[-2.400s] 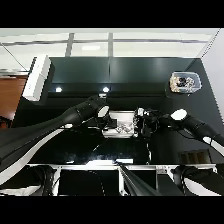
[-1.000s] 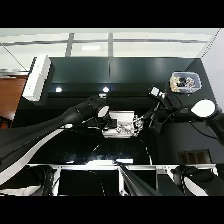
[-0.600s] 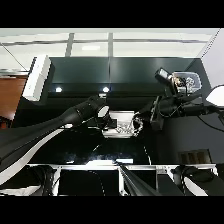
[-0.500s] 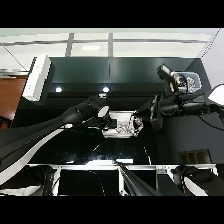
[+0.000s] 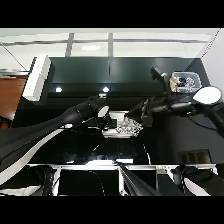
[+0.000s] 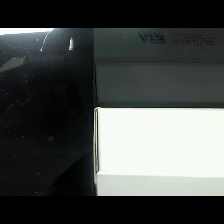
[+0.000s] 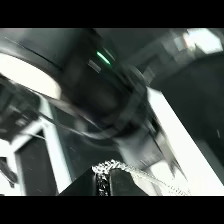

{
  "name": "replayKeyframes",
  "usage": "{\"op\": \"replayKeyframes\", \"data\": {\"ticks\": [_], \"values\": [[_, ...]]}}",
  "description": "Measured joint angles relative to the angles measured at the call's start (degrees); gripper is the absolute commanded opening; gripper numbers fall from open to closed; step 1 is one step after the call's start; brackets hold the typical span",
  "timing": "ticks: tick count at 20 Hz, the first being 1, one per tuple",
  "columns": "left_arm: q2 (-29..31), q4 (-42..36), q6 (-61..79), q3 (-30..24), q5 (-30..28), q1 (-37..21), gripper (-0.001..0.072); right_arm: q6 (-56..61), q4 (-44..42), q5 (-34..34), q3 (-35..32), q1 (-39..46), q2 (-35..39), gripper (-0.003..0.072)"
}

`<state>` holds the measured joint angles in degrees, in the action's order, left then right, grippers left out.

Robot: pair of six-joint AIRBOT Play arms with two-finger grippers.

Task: Fold the box and place the chain.

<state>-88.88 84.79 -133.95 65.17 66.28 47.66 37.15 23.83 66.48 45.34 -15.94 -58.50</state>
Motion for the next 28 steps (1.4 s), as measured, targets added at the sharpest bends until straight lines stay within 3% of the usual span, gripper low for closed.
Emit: {"op": "replayKeyframes", "data": {"ticks": [1, 3, 6, 7, 11, 17, 21, 28], "values": [[0.0, 0.0, 0.0, 0.0, 0.0, 0.0, 0.0032, 0.31, 0.92, -1.55, -1.42, -0.48, -0.98, 0.0329], [0.0, 0.0, 0.0, 0.0, 0.0, 0.0, 0.0032, 0.81, 2.99, -3.76, -2.97, -0.66, -2.05, 0.0541], [0.0, 0.0, 0.0, 0.0, 0.0, 0.0, 0.0032, 1.51, 7.02, -4.63, -3.02, 2.93, -1.95, 0.0577], [0.0, 0.02, 0.0, 0.0, 0.0, 0.0, 0.0033, 1.38, 9.11, -4.48, -2.93, 4.63, -1.73, 0.0715], [0.0, 0.0, 0.0, 0.0, 0.0, 0.0, 0.0033, -3.85, 19.43, -6.58, -6.1, 8.55, -1.42, 0.0715], [0.0, 0.02, -0.02, 0.0, 0.0, 0.0, 0.0033, -25.59, 22.01, -19.08, -13.29, 4.94, -2.38, 0.0707], [0.0, 0.02, -0.02, 0.0, 0.0, 0.0, 0.0032, -35.89, 22.73, -19.85, -14.53, 3.8, -3.65, 0.0707], [0.0, 0.02, -0.02, 0.0, 0.02, 0.0, 0.0032, -43.5, 22.67, -19.06, -15.04, 3.37, -4.94, 0.0707]]}}
